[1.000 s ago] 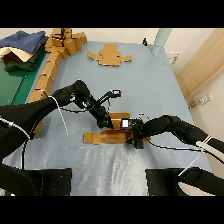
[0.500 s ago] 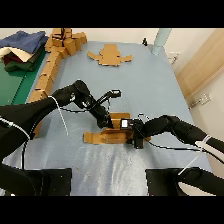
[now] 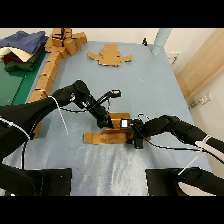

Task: Fold the box.

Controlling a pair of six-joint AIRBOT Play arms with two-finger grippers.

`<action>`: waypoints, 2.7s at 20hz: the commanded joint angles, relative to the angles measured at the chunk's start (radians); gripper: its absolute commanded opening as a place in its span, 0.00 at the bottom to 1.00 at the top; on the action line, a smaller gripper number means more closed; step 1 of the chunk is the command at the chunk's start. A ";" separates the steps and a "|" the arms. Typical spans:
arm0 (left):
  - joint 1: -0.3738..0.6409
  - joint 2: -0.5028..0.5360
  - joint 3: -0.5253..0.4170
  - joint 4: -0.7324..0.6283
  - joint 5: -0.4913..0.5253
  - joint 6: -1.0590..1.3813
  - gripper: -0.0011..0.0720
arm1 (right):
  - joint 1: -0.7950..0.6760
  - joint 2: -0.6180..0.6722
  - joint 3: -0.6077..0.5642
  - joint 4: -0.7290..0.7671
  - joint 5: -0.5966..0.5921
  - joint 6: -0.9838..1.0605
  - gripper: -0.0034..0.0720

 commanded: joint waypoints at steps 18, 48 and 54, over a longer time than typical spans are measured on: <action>0.001 0.001 0.001 -0.010 0.043 0.000 0.03 | 0.000 0.000 0.000 0.000 0.000 0.000 0.72; 0.095 0.066 -0.017 0.208 -0.318 -0.696 0.03 | 0.000 0.000 0.000 0.000 0.000 0.000 0.72; 0.072 0.126 -0.315 -0.633 -0.035 -0.477 0.03 | 0.000 0.000 0.000 0.000 0.000 0.000 0.72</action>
